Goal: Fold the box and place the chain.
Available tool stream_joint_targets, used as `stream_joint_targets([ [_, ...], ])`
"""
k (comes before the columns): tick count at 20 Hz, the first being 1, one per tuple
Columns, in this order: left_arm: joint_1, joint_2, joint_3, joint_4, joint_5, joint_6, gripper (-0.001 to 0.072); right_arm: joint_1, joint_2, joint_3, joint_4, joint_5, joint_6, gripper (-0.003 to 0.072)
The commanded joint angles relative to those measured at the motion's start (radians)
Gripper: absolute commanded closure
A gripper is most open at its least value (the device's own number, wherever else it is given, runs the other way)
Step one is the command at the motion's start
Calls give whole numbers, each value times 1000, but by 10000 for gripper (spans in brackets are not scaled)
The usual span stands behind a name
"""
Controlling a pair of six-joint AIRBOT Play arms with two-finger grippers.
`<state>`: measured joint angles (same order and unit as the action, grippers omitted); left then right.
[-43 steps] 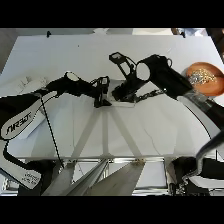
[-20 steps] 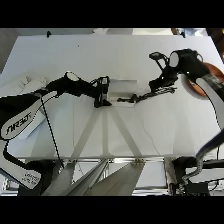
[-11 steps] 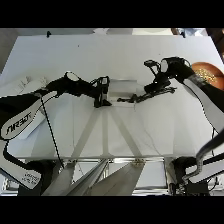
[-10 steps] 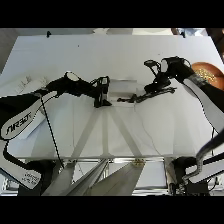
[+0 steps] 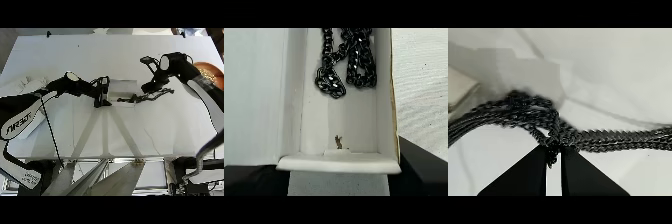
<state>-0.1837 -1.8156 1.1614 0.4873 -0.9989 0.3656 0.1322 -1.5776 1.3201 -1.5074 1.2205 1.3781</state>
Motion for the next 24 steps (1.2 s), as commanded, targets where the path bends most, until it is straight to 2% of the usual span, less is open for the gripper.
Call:
stream_joint_targets([
  [1,1,1,0,0,0,0,209,62,73,3,65,-2,-29,673],
  [5,1,1,0,0,0,0,209,157,84,8,246,-11,-102,673],
  [9,1,1,0,0,0,0,209,245,84,8,373,-118,-131,676],
  [14,1,1,0,0,0,0,209,319,67,8,390,-312,-130,676],
  [18,1,1,0,0,0,0,209,333,-5,8,340,-302,-94,664],
  [19,1,1,0,0,0,0,209,333,-16,8,325,-290,-84,574],
  [20,1,1,0,0,0,0,209,333,-15,8,318,-283,-74,446],
  [24,1,1,0,0,0,0,209,308,48,8,269,-252,-78,435],
])
